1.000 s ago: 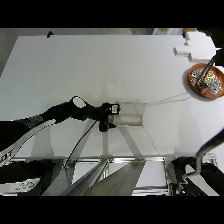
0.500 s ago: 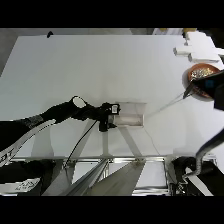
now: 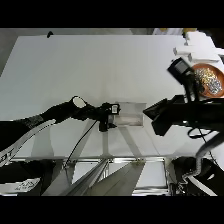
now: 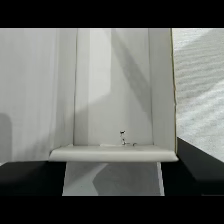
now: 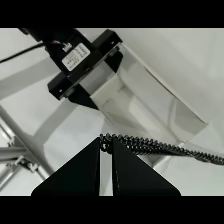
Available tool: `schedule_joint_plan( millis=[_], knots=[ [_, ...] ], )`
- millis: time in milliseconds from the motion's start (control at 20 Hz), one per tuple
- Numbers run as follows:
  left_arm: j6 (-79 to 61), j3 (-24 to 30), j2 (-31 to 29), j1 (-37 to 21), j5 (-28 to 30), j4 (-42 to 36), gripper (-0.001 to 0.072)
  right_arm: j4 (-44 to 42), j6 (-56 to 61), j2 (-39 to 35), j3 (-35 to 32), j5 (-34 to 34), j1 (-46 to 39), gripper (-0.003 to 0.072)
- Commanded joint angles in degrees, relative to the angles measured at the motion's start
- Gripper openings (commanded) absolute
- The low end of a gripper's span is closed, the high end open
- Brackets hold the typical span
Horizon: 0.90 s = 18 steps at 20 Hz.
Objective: Fold the box and place the chain.
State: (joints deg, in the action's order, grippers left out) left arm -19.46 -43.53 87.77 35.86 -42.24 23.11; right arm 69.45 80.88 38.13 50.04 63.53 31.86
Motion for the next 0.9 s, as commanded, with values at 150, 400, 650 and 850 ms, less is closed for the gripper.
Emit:
schedule_joint_plan(
  millis=[150,400,650,850],
  knots=[
    [0.0,0.0,0.0,0.0,0.0,0.0,0.0273,2.2,1.6,7.3,-7.6,-10.3,4.5,0.0016],
    [0.0,0.0,-0.1,0.0,0.0,0.0,0.0273,2.7,1.6,12.0,-11.7,-17.6,6.6,0.0016],
    [0.0,0.0,0.0,0.0,0.0,0.0,0.0273,2.7,1.6,17.5,-15.1,-21.5,6.6,0.0022],
    [0.0,0.0,0.0,0.0,0.0,0.0,0.0273,2.8,1.6,18.5,-14.2,-20.6,6.6,0.0187]
  ],
)
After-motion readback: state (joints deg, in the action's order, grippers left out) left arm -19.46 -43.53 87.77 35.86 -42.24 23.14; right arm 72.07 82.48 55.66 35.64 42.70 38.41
